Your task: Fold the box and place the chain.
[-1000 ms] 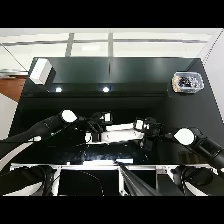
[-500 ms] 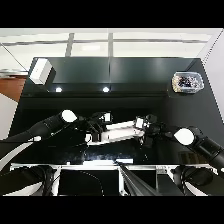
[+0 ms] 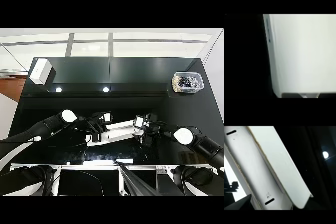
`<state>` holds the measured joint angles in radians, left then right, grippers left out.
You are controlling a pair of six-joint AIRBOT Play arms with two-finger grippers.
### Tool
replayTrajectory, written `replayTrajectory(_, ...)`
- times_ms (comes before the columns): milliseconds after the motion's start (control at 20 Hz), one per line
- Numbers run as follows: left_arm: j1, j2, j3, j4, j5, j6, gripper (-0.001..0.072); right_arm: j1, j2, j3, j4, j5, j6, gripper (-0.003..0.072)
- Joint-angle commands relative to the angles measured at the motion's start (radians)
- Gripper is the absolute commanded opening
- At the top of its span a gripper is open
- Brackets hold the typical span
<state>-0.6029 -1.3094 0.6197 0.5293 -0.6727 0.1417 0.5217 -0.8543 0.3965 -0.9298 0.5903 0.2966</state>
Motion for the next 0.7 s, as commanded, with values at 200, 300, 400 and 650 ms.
replayTrajectory(200, -0.001, 0.002, 0.0, 0.043, -0.018, 0.001, 0.0031, -0.086, -0.069, 0.001, 0.294, 0.038, -0.315, 0.0699)
replayTrajectory(300, -0.001, 0.002, 0.001, 0.044, -0.014, 0.006, 0.0031, -0.11, -0.069, 0.001, 0.315, 0.075, -0.35, 0.0698)
replayTrajectory(400, -0.001, 0.003, 0.002, 0.043, -0.014, 0.01, 0.0031, -0.107, -0.071, 0.001, 0.335, 0.165, -0.381, 0.0699)
replayTrajectory(650, 0.0, 0.003, 0.002, 0.043, -0.014, 0.01, 0.0032, -0.1, -0.117, -0.031, 0.331, 0.211, -0.41, 0.0698)
